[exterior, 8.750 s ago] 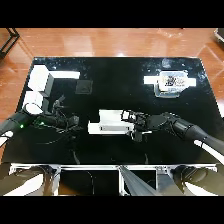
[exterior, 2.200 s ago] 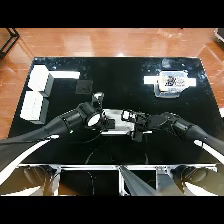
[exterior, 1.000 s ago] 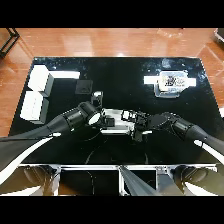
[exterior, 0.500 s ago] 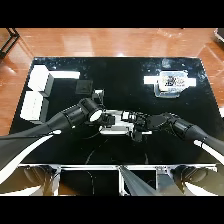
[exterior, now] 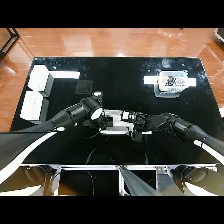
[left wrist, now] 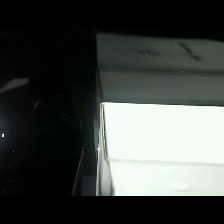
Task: Fold the box and place the chain.
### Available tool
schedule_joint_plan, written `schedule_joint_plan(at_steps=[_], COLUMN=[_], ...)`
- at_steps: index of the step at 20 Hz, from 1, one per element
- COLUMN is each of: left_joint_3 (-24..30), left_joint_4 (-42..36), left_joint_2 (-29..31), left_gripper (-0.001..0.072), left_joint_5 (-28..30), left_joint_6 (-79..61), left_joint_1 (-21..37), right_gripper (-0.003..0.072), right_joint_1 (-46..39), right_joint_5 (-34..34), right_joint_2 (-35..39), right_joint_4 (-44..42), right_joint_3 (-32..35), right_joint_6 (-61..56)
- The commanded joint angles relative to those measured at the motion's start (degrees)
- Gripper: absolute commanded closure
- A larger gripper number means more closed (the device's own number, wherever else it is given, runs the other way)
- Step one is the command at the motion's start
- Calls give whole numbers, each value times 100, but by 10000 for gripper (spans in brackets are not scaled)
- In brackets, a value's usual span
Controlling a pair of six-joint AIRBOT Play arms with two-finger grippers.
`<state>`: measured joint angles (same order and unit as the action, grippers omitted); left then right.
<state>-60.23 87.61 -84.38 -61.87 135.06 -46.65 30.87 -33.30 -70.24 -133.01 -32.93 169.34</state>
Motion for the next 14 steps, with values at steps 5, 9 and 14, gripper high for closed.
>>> schedule_joint_plan(at_steps=[5,9,14], left_joint_3=[-7,-7,-7], left_joint_4=[-87,-83,-44], left_joint_2=[-81,-96,-114], left_gripper=[399,399,400], left_joint_5=[35,50,166], left_joint_6=[-4,-4,-4], left_joint_1=[35,35,35], right_gripper=[556,556,556], right_joint_1=[-4,-4,-4], right_joint_5=[11,9,9], right_joint_2=[2,2,2], right_joint_4=[0,-2,0], right_joint_3=[0,0,0], right_joint_6=[-2,-2,-2])
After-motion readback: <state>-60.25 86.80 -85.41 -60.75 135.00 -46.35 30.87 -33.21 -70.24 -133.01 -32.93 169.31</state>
